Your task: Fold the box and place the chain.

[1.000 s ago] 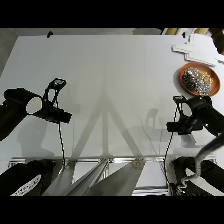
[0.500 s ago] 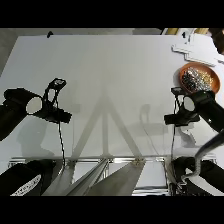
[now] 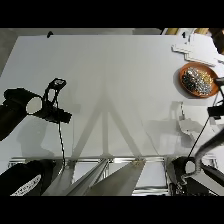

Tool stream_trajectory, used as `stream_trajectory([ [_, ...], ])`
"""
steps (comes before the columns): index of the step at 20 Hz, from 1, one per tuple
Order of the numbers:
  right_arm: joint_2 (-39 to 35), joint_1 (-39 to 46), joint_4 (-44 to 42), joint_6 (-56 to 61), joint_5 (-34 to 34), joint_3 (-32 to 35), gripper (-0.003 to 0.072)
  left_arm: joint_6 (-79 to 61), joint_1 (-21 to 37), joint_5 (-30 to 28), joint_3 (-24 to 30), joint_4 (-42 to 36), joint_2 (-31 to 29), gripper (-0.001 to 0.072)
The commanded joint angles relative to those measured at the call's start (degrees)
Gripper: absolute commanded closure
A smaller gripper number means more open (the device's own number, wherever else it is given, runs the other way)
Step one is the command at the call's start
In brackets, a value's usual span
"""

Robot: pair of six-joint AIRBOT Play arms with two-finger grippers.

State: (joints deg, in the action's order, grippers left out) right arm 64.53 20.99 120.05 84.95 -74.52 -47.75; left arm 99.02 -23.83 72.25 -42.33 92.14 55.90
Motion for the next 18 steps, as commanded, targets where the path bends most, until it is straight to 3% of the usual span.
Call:
stream_trajectory([
  [1,2.0,12.2,1.7,-4.4,2.2,-0.3,0.0205,0.0,0.0,0.0,0.0,0.0,0.0,0.07],
  [6,5.9,14.8,1.9,-6.0,4.9,-1.3,0.0204,0.0,0.0,0.0,0.0,0.0,0.0,0.07],
  [11,11.4,14.8,-1.8,-11.3,3.2,-10.1,0.0208,0.0,0.0,0.0,0.0,0.0,0.0,0.07],
  [14,15.6,14.8,-8.0,-15.6,1.4,-10.2,0.0276,0.0,0.0,0.0,0.0,0.0,0.0,0.07],
  [17,19.6,14.8,-5.4,-11.4,-2.7,-10.2,0.0309,0.0,0.0,0.0,0.0,0.0,0.0,0.07],
  [18,19.8,14.8,-4.7,-10.3,-3.4,-10.2,0.0397,0.0,0.0,0.0,0.0,0.0,0.0,0.07],
])
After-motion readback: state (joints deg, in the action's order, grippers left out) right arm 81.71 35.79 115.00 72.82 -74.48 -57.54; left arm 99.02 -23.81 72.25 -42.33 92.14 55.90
